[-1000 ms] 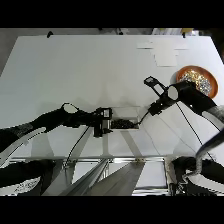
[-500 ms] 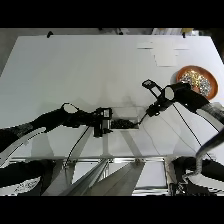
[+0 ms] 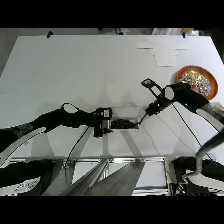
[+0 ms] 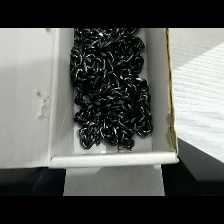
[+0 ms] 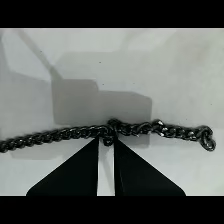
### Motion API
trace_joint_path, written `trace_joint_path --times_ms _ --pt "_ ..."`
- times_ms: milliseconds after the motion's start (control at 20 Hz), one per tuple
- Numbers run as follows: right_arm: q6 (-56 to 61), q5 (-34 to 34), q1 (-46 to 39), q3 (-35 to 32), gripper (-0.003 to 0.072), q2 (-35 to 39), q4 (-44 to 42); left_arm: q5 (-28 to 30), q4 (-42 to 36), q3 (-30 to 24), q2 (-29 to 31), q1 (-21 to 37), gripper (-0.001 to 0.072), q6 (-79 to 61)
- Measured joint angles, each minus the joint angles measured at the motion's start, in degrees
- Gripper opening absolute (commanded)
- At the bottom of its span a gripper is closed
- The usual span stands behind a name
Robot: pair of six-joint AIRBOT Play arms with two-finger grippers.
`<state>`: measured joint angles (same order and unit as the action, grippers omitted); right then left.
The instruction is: Fold the box and place the chain.
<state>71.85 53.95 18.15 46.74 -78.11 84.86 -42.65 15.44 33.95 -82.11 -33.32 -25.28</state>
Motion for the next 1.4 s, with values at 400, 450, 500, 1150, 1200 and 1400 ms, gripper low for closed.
trace_joint_path --times_ms 400,450,500,1150,1200,1400 --pt "-1.9 2.8 0.0 -0.1 0.0030 3.3 -2.1 0.0 0.0 0.0 0.0 0.0 0.0171 0.0" --pt "-1.9 2.8 0.0 0.0 0.0153 4.3 -2.2 0.0 0.0 0.0 0.0 0.0 0.0171 0.0" --pt "-1.9 2.7 0.0 0.0 0.0318 4.9 -2.2 0.0 0.0 0.0 0.0 0.0 0.0171 0.0" --pt "8.8 -1.2 0.0 0.0 0.0145 0.0 -2.1 0.0 0.0 0.0 0.0 0.0 0.0171 0.0" --pt "9.1 -1.2 0.0 0.0 0.0083 -0.3 -1.9 0.0 0.0 0.0 0.0 0.0 0.0171 0.0" --pt "9.0 -0.9 0.0 0.0 0.0018 -0.7 -1.9 0.0 0.0 0.0 0.0 0.0 0.0171 0.0"
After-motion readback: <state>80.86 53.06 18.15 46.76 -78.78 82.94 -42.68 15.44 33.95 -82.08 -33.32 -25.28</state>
